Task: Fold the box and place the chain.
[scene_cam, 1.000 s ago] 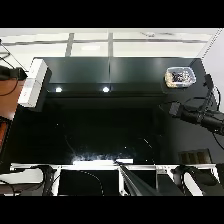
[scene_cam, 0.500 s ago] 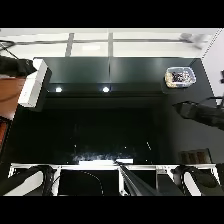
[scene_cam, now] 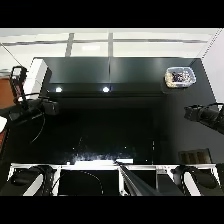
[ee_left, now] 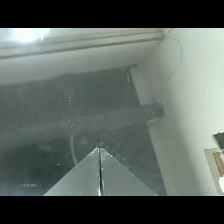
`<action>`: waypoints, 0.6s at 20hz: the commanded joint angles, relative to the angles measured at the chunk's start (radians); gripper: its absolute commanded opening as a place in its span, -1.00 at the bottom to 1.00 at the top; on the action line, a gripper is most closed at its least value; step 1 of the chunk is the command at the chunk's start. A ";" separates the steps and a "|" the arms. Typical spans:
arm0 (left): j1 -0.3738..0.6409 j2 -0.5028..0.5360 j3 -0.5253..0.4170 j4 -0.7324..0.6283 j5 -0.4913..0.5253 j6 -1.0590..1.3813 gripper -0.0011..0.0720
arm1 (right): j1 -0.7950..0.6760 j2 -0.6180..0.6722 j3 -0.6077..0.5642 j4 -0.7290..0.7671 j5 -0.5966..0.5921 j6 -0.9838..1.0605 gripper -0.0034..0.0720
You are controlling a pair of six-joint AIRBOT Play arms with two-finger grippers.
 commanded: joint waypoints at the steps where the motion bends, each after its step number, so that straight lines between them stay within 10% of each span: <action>1: 0.003 0.039 -0.055 0.004 0.047 -0.013 -0.88 | 0.000 0.002 -0.025 -0.010 -0.043 -0.005 -0.79; 12: 0.002 0.037 -0.055 0.001 0.017 -0.013 -0.88 | 0.000 0.002 -0.025 -0.010 -0.043 -0.005 -0.79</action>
